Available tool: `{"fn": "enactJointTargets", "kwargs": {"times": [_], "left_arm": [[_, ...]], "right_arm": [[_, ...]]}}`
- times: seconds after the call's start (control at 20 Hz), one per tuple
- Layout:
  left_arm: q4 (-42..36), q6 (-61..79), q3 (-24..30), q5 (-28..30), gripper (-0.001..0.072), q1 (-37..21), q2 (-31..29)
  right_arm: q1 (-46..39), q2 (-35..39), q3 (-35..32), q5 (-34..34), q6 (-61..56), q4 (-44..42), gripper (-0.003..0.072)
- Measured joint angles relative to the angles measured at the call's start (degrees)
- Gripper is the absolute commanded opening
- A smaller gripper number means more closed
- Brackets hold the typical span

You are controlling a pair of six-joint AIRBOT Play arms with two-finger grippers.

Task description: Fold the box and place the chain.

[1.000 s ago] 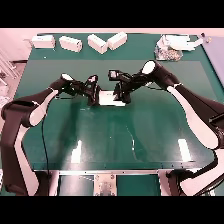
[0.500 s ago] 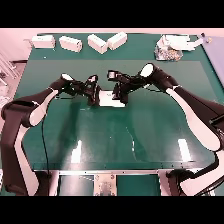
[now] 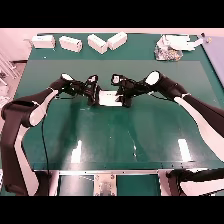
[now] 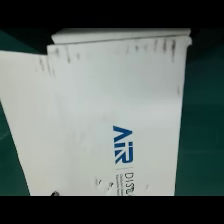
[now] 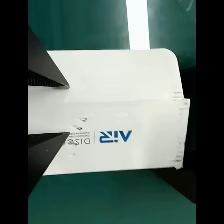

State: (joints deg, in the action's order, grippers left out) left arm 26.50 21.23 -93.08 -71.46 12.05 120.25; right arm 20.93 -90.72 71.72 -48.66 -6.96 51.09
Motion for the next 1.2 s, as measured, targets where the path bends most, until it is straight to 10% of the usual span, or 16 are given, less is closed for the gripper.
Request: {"fn": "enactJointTargets", "kwargs": {"times": [1.2], "left_arm": [[-0.02, -0.11, 0.00, 0.13, 0.0347, 0.00, 0.00]], "right_arm": [[1.88, 2.14, -6.60, 10.95, 5.27, -5.92, 0.0293]]}}
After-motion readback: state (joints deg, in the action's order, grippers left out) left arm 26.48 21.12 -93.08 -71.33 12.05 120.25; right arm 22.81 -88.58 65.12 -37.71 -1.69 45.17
